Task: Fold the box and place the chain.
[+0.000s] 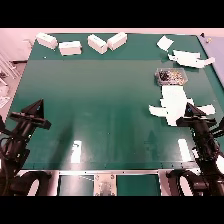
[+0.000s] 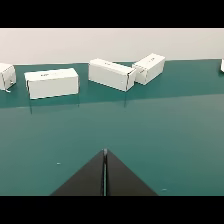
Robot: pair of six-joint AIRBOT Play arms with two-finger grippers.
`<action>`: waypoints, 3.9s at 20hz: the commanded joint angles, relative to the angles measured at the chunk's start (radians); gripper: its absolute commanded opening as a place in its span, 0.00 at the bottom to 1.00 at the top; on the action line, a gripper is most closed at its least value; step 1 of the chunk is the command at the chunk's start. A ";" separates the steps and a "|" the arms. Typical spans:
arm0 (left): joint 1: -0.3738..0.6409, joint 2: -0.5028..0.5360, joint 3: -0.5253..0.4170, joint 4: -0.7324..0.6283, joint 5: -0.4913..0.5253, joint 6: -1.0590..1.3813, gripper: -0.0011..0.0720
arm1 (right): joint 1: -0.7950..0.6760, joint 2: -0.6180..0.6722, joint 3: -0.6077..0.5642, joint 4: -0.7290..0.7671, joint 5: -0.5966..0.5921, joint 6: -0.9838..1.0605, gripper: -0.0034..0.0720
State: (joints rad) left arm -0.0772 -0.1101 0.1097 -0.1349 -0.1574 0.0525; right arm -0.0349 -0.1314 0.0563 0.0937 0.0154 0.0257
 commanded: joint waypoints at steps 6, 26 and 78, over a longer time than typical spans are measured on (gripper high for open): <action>0.000 0.000 0.000 0.000 0.000 0.000 0.04 | 0.000 -0.023 0.018 -0.037 -0.017 -0.011 0.24; 0.000 0.000 0.000 0.000 0.000 0.000 0.04 | -0.769 -1.209 1.085 -0.938 1.180 0.706 0.38; 0.000 0.000 0.000 0.000 0.000 0.000 0.04 | -0.870 -1.997 1.717 -1.048 1.775 0.733 0.29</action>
State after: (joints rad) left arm -0.0772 -0.1101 0.1097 -0.1349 -0.1574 0.0525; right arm -0.9104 -2.1273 1.7947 -0.9531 1.7756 0.7593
